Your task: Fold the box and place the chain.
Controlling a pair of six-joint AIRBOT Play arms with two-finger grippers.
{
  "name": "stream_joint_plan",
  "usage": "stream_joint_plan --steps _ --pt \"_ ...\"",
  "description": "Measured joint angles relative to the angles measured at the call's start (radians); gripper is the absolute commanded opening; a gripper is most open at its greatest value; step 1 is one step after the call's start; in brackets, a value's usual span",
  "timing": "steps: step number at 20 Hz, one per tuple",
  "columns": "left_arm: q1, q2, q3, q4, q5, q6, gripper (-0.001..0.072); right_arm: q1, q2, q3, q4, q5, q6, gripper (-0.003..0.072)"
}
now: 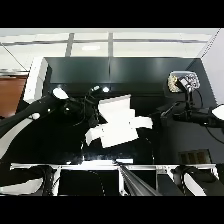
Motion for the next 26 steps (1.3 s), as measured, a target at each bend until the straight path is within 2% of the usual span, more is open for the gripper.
stream_joint_plan --steps 5,10,13,19,26 --pt "-0.085 0.031 -0.033 0.003 0.110 0.277 0.0026 0.083 -0.004 0.031 -0.059 0.008 -0.104 0.0682" --pt "-0.109 0.005 -0.039 0.006 0.245 0.369 0.0027 0.225 -0.005 -0.043 -0.100 -0.063 -0.175 0.0682" --pt "-0.113 -0.004 -0.040 0.018 0.293 0.386 0.0028 0.293 -0.005 -0.094 -0.118 -0.116 -0.210 0.0682" --pt "-0.116 -0.030 -0.040 0.072 0.294 0.396 0.0028 0.354 -0.010 -0.184 -0.131 -0.212 -0.339 0.0682" --pt "-0.121 -0.039 -0.040 0.091 0.289 0.397 0.0029 0.424 -0.097 -0.210 -0.137 -0.256 -0.447 0.0681"
